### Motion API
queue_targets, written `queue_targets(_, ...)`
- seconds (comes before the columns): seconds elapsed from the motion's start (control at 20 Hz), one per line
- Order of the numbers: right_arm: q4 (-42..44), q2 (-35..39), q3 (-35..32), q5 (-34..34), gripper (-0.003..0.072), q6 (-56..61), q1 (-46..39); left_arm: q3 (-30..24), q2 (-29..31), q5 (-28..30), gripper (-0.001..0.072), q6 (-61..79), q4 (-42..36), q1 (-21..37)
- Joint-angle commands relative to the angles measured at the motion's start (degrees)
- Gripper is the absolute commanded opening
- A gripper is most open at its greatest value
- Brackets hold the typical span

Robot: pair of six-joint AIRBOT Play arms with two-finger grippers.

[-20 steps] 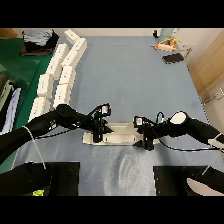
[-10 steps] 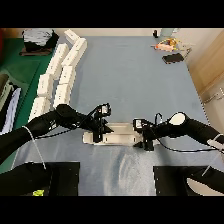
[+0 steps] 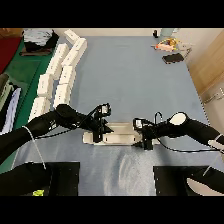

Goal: Fold the box.

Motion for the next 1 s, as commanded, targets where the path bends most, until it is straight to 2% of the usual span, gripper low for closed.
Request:
queue_targets(0.0,-0.5,0.4,0.0,0.2,0.0654,-0.1,0.0,0.0,0.0,0.0,0.0013,0.0,0.0,0.0)
queue_targets(0.25,-0.3,0.2,-1.4,-0.8,0.0644,-0.2,0.0,0.0,0.0,0.0,0.0013,0.0,0.0,0.0)
queue_targets(0.3,0.0,0.2,-1.6,-1.0,0.0622,-0.4,0.0,0.0,0.0,0.0,0.0012,0.0,0.0,0.0)
queue_targets(0.35,0.0,0.2,-1.5,-1.2,0.0561,-0.7,0.0,0.0,0.0,0.0,0.0012,0.0,0.0,0.0)
queue_targets(0.45,0.0,0.2,-1.6,-1.6,0.0557,-1.3,0.0,0.0,0.0,0.0,0.0012,0.0,0.0,0.0)
queue_targets(0.55,0.0,0.2,-1.6,-1.8,0.0519,-1.8,0.0,0.0,0.0,0.0,0.0012,0.0,0.0,0.0)
queue_targets(0.95,0.1,0.3,-1.5,-2.1,0.0524,-2.3,0.0,0.0,0.0,0.0,0.0012,0.0,0.0,0.0)
